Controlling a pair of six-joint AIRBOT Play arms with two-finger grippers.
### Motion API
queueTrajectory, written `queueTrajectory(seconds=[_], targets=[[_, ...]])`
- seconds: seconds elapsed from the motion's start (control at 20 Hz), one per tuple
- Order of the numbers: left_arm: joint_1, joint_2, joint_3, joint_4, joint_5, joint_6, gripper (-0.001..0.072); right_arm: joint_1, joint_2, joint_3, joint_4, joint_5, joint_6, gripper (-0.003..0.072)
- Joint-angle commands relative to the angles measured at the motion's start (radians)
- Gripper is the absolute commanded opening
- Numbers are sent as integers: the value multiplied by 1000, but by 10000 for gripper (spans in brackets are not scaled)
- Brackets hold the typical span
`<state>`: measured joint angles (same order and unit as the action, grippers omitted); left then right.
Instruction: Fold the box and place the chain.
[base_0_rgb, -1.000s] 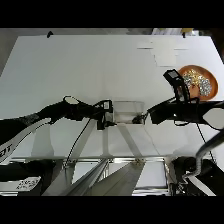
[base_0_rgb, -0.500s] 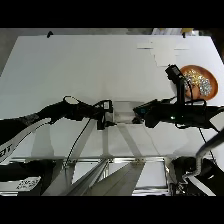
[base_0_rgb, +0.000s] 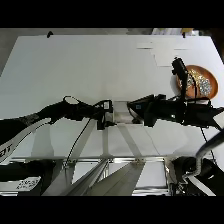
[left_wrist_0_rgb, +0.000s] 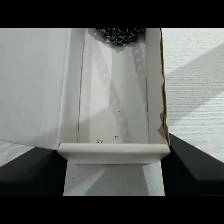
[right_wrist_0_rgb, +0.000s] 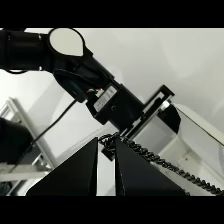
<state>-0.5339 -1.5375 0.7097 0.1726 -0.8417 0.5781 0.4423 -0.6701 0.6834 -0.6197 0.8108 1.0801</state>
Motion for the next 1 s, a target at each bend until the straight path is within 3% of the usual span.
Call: queueTrajectory(seconds=[0.0, 0.6, 0.95], targets=[[0, 0, 1, 0, 0, 0, 209, 1, 0, 1, 69, -31, -98, 8], [0, 0, 1, 0, 0, 0, 209, 1, -16, 0, 89, -40, -166, 8], [0, 0, 1, 0, 0, 0, 209, 1, -175, -64, -21, -18, -164, 9]])
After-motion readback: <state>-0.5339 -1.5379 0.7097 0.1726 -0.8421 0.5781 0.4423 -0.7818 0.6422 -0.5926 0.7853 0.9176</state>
